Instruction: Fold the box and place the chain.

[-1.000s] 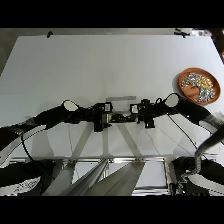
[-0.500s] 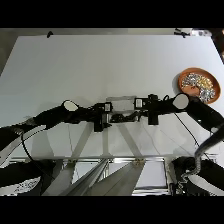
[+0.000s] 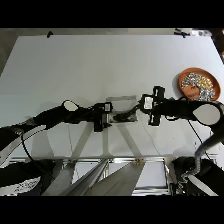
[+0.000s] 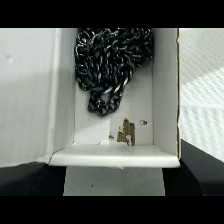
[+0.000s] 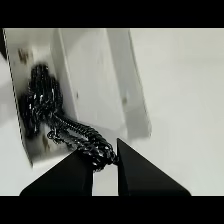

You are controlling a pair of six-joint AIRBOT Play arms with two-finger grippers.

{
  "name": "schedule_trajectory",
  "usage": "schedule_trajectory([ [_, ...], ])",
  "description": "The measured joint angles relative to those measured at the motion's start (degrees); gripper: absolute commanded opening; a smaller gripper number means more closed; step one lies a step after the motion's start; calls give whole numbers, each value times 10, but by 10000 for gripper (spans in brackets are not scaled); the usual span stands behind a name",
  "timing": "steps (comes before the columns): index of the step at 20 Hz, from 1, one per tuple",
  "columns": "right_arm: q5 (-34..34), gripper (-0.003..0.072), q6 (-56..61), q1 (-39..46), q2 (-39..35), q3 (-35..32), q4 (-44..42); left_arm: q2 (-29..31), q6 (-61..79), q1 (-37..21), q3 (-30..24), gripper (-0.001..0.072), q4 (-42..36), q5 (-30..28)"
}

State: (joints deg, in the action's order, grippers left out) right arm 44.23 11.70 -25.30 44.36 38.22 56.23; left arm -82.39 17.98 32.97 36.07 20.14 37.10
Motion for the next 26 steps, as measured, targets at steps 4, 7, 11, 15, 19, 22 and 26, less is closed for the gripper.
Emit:
schedule_trajectory([
  [4,-22,11,8,-47,-17,22,-47,0,0,0,0,152,0,0],
  [7,-38,11,35,-71,-21,34,-70,0,0,0,0,152,0,0],
  [11,-51,11,79,-84,-22,40,-83,0,0,0,0,152,0,0],
  [15,-73,11,122,-88,-22,41,-89,0,0,0,0,152,0,0],
  [19,-82,11,155,-89,-8,42,-89,0,0,0,0,152,0,0],
  [22,-68,11,177,-89,20,42,-86,0,0,0,0,152,0,0],
  [26,-52,11,212,-87,66,42,-84,0,0,0,0,152,0,0],
])
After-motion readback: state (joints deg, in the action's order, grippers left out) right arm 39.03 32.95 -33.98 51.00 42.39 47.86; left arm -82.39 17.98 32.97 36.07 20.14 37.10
